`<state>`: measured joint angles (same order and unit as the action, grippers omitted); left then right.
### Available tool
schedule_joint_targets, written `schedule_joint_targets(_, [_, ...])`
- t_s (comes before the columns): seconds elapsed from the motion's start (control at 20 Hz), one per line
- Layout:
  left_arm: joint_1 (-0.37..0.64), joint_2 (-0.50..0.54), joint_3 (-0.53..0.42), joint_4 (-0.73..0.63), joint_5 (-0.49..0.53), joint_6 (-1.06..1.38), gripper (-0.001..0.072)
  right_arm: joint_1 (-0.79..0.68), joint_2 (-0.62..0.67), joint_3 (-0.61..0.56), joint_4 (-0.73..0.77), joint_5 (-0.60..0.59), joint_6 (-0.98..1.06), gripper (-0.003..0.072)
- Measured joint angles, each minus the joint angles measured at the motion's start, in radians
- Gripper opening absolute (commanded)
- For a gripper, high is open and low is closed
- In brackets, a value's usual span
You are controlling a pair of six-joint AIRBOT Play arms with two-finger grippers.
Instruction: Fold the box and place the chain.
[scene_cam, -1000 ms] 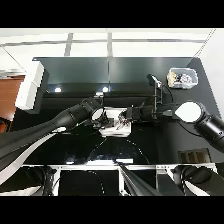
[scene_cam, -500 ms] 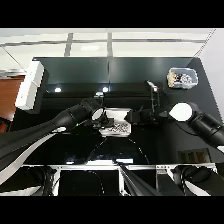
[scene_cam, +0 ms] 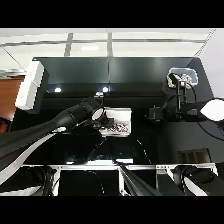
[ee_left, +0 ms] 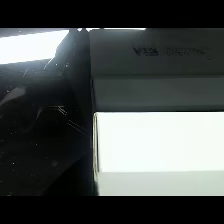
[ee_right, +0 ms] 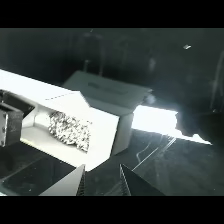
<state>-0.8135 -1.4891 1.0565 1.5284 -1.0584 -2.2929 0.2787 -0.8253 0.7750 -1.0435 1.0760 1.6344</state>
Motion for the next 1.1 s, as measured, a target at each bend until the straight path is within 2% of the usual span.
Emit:
schedule_joint_targets(0.45, [0.008,0.000,0.013,0.013,0.019,-0.003,0.0028,-0.014,0.018,0.000,-0.015,-0.010,0.000,0.0271])
schedule_joint_targets(0.5, [0.008,0.000,0.017,0.014,0.016,-0.004,0.0053,-0.014,0.017,0.000,-0.015,-0.011,0.000,0.0271])
schedule_joint_targets(0.7, [0.009,0.007,0.055,0.016,-0.009,0.011,0.0556,-0.014,0.018,0.000,-0.016,-0.019,0.000,0.0271])
schedule_joint_targets(0.75, [0.009,0.010,0.070,0.022,-0.027,0.032,0.0629,-0.014,0.017,0.000,-0.018,-0.023,0.000,0.0271])
schedule_joint_targets(0.95, [0.011,0.071,0.102,0.103,-0.122,0.164,0.0638,-0.014,0.017,0.000,-0.040,-0.032,-0.001,0.0271])
schedule_joint_targets(1.1, [0.043,0.202,0.051,0.188,-0.152,0.261,0.0638,-0.015,0.017,0.000,-0.068,-0.035,-0.001,0.0271])
